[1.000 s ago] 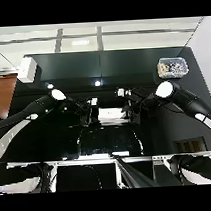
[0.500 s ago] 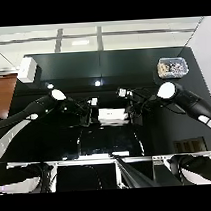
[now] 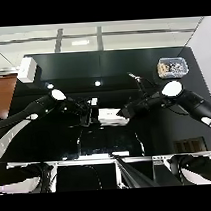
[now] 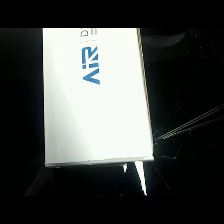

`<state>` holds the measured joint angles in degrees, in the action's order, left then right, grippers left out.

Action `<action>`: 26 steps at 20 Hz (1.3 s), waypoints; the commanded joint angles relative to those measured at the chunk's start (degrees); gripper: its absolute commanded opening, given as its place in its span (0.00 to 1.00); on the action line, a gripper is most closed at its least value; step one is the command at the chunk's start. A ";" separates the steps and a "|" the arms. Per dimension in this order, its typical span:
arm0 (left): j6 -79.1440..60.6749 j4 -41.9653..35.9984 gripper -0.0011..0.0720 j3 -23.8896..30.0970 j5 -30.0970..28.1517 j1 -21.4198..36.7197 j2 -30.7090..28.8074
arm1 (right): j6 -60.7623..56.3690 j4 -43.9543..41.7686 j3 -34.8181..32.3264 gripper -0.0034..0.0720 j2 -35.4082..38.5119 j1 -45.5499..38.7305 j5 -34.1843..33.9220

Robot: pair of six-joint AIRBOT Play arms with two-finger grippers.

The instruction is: Fold the box and place the chain.

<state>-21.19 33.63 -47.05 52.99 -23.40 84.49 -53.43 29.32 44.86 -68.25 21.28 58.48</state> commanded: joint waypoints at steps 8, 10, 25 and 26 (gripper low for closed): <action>0.00 -0.02 0.57 -0.02 -0.07 -0.02 0.04 | -4.50 -0.66 -0.44 0.07 -10.01 -0.04 -3.13; 0.00 -0.02 0.57 -0.02 -0.07 -0.02 0.04 | -6.12 2.34 -0.44 0.07 -10.19 -0.04 -3.56; 12.92 4.31 0.99 -5.05 9.09 2.45 -0.63 | -9.81 10.67 3.37 0.07 5.73 -17.18 16.74; 17.14 6.62 0.99 -6.82 12.00 2.99 -0.74 | -11.06 14.32 3.34 0.07 8.24 -19.93 17.84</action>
<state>-12.99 35.86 -50.78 58.37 -21.67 84.03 -61.54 36.03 47.83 -66.48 8.34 70.24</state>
